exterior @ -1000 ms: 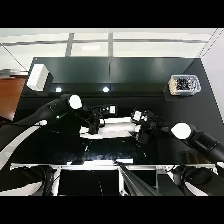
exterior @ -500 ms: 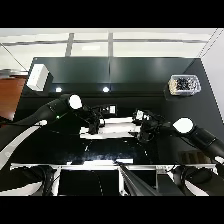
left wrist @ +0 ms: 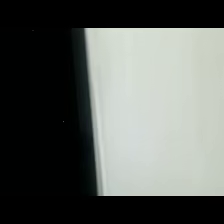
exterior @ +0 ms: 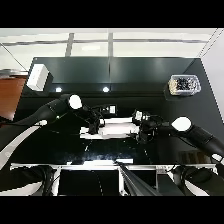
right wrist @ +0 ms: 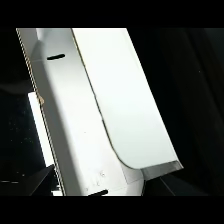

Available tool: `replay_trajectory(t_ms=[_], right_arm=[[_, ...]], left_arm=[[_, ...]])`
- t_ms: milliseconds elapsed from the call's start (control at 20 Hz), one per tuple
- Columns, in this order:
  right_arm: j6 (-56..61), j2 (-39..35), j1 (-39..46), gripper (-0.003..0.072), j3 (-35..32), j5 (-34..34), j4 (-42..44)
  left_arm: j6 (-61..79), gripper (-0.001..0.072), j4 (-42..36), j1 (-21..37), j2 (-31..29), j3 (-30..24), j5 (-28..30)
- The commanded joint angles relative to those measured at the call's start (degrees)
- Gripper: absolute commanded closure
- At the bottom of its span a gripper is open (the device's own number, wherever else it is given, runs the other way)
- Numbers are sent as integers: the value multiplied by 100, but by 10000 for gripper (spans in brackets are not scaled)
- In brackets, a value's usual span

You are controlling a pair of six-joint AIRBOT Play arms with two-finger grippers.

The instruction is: Fold the box and place the chain.

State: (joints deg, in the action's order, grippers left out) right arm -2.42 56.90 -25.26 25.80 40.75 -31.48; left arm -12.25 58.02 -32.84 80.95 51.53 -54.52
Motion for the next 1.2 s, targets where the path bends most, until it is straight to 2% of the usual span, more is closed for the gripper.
replay_trajectory(t_ms=[0, 800, 1150], right_arm=[[-22, 42, 0, -27, 0, 70, 37], [-531, 780, -236, -27, -13, -50, -68], [-866, 868, -236, -26, -13, -96, -2]], left_arm=[[0, 678, 0, 0, -2, -2, 0], [-2, 678, 2, 0, -2, -2, -17], [-2, 678, 2, 0, -2, -2, -15]])
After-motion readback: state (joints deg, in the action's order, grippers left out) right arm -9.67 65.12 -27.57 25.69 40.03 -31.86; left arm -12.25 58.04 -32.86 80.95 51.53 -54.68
